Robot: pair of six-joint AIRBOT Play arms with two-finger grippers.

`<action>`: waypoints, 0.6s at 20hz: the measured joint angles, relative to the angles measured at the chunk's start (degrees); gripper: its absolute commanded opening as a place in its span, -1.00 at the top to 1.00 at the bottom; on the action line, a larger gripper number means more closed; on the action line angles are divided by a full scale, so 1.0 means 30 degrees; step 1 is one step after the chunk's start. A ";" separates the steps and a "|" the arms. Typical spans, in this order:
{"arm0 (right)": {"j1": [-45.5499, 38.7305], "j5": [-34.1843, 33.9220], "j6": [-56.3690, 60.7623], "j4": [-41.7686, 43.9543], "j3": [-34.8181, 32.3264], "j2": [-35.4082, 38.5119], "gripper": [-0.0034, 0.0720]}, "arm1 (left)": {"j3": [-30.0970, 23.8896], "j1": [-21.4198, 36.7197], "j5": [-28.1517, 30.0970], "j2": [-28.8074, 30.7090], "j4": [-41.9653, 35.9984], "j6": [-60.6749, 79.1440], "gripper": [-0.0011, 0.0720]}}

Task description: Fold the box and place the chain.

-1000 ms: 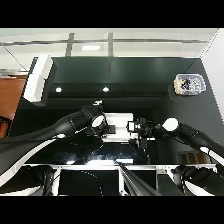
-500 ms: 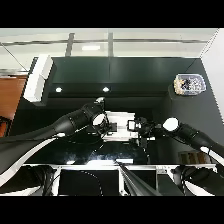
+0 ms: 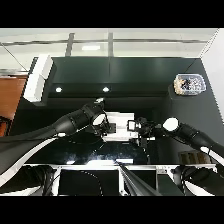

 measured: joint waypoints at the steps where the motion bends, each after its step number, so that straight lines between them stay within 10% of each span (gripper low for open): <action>1: -0.0007 -0.0007 0.0015 0.0000 0.0000 0.0000 0.28 | 0.0000 0.0007 0.0015 0.0000 0.0000 0.0007 0.90; 3: -0.0007 -0.0036 0.0029 0.0000 0.0000 0.0000 -0.77 | 0.0000 0.0007 0.0066 0.0000 0.0000 0.0015 0.90; 12: -0.0306 0.1005 0.0984 -0.1829 0.0058 0.2157 -0.77 | 0.0007 0.0029 -0.0503 0.0000 0.0270 0.1078 0.90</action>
